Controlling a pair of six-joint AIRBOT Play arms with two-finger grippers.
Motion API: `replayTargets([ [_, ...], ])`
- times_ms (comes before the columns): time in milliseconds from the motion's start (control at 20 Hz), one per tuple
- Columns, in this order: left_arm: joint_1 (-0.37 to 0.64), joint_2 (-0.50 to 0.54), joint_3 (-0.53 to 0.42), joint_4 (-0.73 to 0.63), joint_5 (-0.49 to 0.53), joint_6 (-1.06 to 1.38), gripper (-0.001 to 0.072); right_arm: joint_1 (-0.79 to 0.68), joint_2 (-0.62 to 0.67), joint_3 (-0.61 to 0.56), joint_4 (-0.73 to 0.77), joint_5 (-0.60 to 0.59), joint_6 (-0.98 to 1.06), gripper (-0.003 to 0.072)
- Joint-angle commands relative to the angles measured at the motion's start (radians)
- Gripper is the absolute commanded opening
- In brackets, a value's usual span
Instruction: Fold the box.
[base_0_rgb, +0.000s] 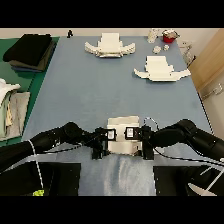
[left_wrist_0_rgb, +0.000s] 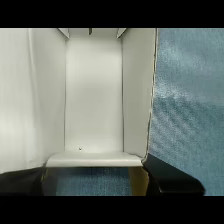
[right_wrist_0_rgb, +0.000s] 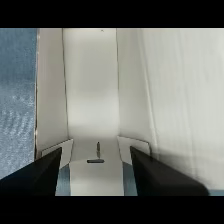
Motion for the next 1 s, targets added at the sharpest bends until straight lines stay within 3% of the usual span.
replayTargets([
  [0, 0.000, 0.001, 0.000, 0.001, 0.000, 0.001, 0.0509, 0.000, 0.021, 0.014, -0.092, -0.089, 0.097, 0.0466],
  [50, 0.000, 0.001, 0.000, 0.001, 0.000, 0.001, 0.0509, 0.000, 0.034, 0.034, -0.172, -0.148, 0.197, 0.0291],
  [150, 0.000, 0.001, 0.000, 0.001, 0.000, 0.001, 0.0509, -0.001, 0.061, 0.077, -0.388, -0.259, 0.481, 0.0073],
  [200, 0.000, 0.001, 0.000, 0.001, 0.000, 0.001, 0.0508, -0.002, 0.075, 0.095, -0.513, -0.312, 0.604, 0.0008],
  [300, 0.000, 0.001, 0.000, 0.001, 0.000, 0.001, 0.0508, -0.021, 0.099, 0.106, -0.796, -0.377, 0.878, 0.0006],
  [400, 0.000, 0.001, 0.000, 0.001, 0.000, 0.001, 0.0508, -0.100, 0.100, 0.106, -0.975, -0.449, 1.135, 0.0003],
  [500, 0.000, 0.001, 0.000, 0.001, 0.000, 0.001, 0.0508, -0.261, 0.086, 0.106, -0.876, -0.484, 1.257, 0.0002],
  [600, 0.000, 0.001, 0.000, 0.001, 0.001, 0.001, 0.0508, -0.468, 0.058, 0.104, -0.573, -0.476, 1.239, 0.0002],
  [750, 0.000, 0.001, 0.000, 0.001, 0.000, 0.001, 0.0508, -0.750, -0.021, 0.092, -0.176, -0.478, 1.040, 0.0001],
  [950, 0.000, 0.001, 0.000, 0.001, 0.000, 0.001, 0.0509, -0.953, -0.124, 0.045, 0.042, -0.481, 0.895, 0.0001],
])
